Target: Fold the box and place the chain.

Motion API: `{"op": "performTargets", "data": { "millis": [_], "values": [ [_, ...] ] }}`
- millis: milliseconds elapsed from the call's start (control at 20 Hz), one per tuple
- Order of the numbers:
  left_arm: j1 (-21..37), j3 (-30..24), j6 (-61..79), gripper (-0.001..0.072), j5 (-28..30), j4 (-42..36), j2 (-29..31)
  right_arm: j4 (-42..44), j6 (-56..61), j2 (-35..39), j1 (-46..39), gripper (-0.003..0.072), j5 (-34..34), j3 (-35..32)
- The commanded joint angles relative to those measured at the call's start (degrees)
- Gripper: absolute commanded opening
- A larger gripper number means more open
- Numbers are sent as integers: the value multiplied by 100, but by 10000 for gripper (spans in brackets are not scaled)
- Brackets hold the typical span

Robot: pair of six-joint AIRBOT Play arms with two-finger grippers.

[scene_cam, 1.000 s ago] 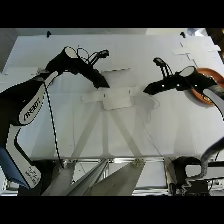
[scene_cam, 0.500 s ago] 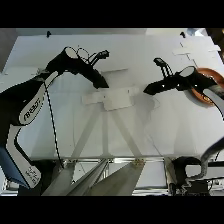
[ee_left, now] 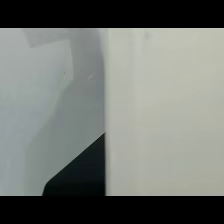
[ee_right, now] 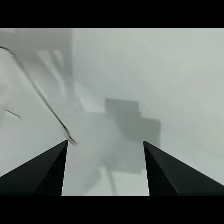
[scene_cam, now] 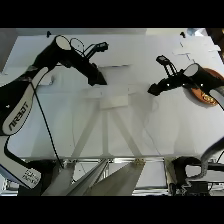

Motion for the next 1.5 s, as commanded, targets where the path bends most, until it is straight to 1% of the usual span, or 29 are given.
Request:
{"op": "performTargets", "data": {
  "millis": [0,150,250,350,450,500,700,850,1000,1450],
  "values": [
    [-4,-2,2,-3,-212,229,402,-1016,417,240,0,521,-118,7],
    [-7,-188,85,-3,-227,205,424,-1725,739,302,0,521,-391,7],
    [-7,-492,323,-3,-205,205,420,-2258,1097,302,0,520,-621,7],
    [-7,-767,656,-3,0,105,402,-2516,1307,302,0,517,-881,7],
    [-9,-964,1123,-3,380,-269,286,-2516,1421,302,0,512,-1169,7],
    [-20,-979,1329,-3,450,-402,184,-2507,1578,302,0,511,-1300,7],
    [-83,-981,1685,-2,901,-433,-282,-2503,1615,302,0,511,-1434,7],
    [-127,-981,2133,-1,1073,-435,-562,-2496,1617,302,0,511,-1440,7],
    [-142,-981,2599,-2,1261,-435,-682,-2457,1620,302,0,511,-1475,7],
    [-149,-981,2594,2,1707,-420,-774,-2430,1759,299,0,511,-1537,7]
  ]
}}
